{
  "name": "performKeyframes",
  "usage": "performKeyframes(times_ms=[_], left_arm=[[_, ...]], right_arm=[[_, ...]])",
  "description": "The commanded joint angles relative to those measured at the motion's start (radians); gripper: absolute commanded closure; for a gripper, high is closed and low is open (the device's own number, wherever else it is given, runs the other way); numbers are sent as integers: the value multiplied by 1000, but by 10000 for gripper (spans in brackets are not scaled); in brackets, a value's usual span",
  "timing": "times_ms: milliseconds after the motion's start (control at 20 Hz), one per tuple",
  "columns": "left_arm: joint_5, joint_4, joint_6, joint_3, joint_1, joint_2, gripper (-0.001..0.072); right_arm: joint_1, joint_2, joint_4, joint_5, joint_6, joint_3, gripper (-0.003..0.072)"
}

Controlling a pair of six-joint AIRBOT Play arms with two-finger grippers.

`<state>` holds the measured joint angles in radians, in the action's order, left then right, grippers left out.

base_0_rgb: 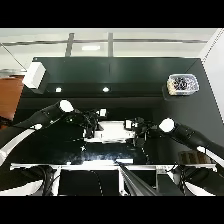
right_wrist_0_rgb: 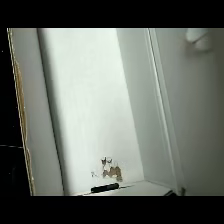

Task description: Fold the box and place the chain.

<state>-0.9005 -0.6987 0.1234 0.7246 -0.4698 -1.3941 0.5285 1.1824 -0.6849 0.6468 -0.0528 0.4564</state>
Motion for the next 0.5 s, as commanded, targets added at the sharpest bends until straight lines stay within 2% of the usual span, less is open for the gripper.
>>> performKeyframes(times_ms=[0,50,100,250,300,400,450], left_arm=[[-24,1,0,1,0,1,665],[-29,0,0,1,0,1,563],[-29,1,0,1,0,1,509],[-27,0,0,1,0,1,497],[-26,1,-1,1,0,1,398],[-30,0,-1,1,1,7,377],[-22,0,-2,1,2,14,250]], right_arm=[[-1,1,3,16,4,0,319],[-1,0,3,26,4,0,344],[-1,1,3,30,4,0,345],[-1,1,4,29,4,0,345],[-1,0,4,29,5,0,345],[-1,0,23,22,10,0,344],[-1,0,40,13,12,0,345]])
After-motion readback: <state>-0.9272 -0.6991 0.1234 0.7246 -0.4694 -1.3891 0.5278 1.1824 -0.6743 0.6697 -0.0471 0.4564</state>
